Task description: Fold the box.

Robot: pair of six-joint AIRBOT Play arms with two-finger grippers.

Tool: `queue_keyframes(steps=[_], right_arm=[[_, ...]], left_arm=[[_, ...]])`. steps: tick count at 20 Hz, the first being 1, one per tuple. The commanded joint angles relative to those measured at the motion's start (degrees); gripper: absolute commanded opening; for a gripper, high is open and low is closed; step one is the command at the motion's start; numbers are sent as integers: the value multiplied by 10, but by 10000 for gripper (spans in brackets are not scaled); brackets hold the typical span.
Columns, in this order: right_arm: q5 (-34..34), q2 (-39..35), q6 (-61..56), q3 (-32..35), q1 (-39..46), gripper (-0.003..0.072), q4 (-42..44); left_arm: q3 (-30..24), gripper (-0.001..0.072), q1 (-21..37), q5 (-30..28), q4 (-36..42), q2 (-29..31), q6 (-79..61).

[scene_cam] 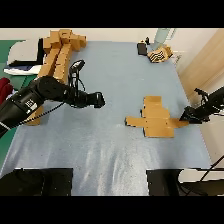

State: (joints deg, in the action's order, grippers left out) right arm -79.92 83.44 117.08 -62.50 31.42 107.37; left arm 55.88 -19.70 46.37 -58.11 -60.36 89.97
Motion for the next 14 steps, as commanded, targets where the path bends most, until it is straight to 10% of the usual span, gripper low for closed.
queue_keyframes(steps=[1, 4, 8, 14], right_arm=[[-2, 20, 26, 0, -1, 359, 31], [-4, 35, 26, 0, -1, 339, 31], [-21, 43, 25, 0, -7, 2, 76], [-7, 3, 71, 54, -151, 0, 273]], left_arm=[[0, 702, 1, 3, 5, 0, 1], [0, 702, 1, -9, 5, 0, 0], [0, 700, 1, -8, 16, 0, 2], [23, 593, 59, 65, 30, -24, 9]])
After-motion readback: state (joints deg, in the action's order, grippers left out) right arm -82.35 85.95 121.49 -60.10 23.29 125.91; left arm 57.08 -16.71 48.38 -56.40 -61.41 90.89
